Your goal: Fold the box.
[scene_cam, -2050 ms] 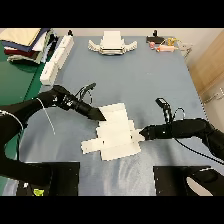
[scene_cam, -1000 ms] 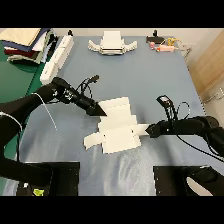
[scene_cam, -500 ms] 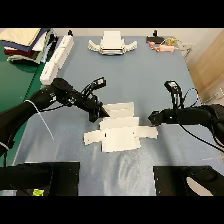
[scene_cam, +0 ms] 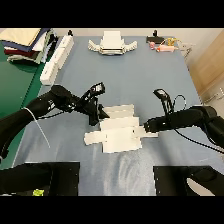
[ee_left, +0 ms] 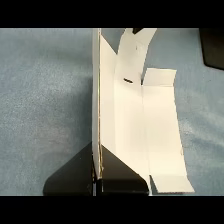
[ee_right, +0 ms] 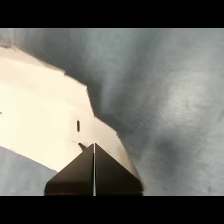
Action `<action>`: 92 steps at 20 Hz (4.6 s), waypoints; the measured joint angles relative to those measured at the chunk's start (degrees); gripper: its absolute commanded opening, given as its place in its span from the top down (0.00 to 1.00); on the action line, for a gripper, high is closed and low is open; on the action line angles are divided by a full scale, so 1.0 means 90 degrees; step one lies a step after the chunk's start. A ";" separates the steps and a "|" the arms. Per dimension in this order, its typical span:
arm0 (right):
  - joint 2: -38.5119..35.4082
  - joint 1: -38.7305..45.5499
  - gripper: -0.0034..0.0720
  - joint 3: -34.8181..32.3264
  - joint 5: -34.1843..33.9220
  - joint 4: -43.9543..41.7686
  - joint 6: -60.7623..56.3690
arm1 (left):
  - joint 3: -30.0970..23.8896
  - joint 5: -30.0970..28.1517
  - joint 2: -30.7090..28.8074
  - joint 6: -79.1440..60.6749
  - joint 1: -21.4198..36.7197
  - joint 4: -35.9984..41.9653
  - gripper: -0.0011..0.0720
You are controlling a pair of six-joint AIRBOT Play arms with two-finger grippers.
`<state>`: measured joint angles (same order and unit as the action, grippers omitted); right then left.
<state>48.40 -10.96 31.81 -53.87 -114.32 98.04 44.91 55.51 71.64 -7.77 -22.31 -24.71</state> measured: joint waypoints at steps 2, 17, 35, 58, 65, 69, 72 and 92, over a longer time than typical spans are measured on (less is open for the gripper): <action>0.0206 -0.0049 0.95 -0.0097 0.0051 0.0070 0.0002 | -0.0027 -0.0002 -0.0066 -0.0034 -0.0039 0.0015 0.98; 0.0488 -0.0107 0.95 -0.0206 0.0301 0.0143 -0.0124 | -0.0821 -0.1377 -0.1093 -0.0141 -0.0967 -0.0228 0.98; 0.0452 -0.0107 0.95 -0.0206 0.0321 0.0153 -0.0129 | -0.1940 -0.3024 -0.2004 -0.0423 -0.2106 -0.0253 0.98; 0.0391 -0.0107 0.95 -0.0194 0.0427 0.0325 -0.0129 | -0.2242 -0.2633 -0.2093 0.0221 -0.2676 -0.0440 0.97; -0.0063 -0.0092 0.95 -0.0187 0.0386 0.0386 -0.0129 | -0.2132 -0.2664 -0.2091 0.0313 -0.2669 -0.0483 0.97; -0.0197 -0.0095 0.95 -0.0187 0.0381 0.0401 -0.0129 | -0.2042 -0.2667 -0.2084 0.0318 -0.2667 -0.0491 0.97; -0.0228 -0.0095 0.95 -0.0187 0.0379 0.0401 -0.0129 | -0.1967 -0.2594 -0.2084 0.0321 -0.2540 -0.0486 0.97; -0.0243 -0.0095 0.95 -0.0187 0.0381 0.0401 -0.0209 | -0.1826 -0.1520 -0.2096 0.0158 -0.1571 -0.0896 0.97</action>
<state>46.22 -11.81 30.13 -50.43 -110.72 96.16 28.47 41.82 52.77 -6.35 -36.45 -32.77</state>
